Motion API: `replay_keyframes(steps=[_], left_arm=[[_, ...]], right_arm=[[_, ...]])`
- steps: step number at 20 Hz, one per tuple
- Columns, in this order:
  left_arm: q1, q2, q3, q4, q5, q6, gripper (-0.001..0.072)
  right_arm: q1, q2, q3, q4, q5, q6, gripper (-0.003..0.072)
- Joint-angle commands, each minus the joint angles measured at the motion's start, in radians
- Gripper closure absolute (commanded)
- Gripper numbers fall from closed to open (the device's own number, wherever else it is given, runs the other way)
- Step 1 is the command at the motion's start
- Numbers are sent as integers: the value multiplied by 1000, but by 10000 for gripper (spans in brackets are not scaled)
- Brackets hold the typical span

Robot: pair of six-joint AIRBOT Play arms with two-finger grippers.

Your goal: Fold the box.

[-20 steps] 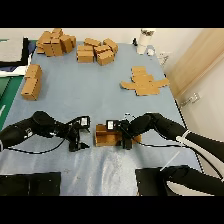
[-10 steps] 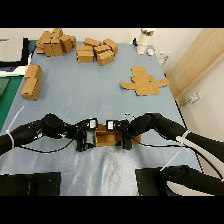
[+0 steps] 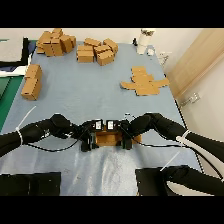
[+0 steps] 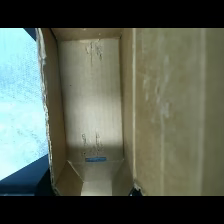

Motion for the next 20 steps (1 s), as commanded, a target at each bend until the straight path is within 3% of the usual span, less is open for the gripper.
replay_keyframes(steps=[1, 4, 5, 6, 20], left_arm=[[-9, -7, 5, 1, 18, -2, 14], [-17, -8, 5, 9, 24, -6, 25], [-21, -12, 8, 18, 25, -15, 129], [-21, -16, 14, 32, 25, -35, 185], [-21, -22, 21, 42, 29, -62, 189]], right_arm=[[0, 0, 0, 0, 0, 0, 163], [0, 0, 0, 0, 0, 0, 163], [0, 0, 0, 0, 0, 0, 162], [0, 0, 0, 0, 0, 0, 163], [0, 0, 0, 0, 0, 0, 163]])
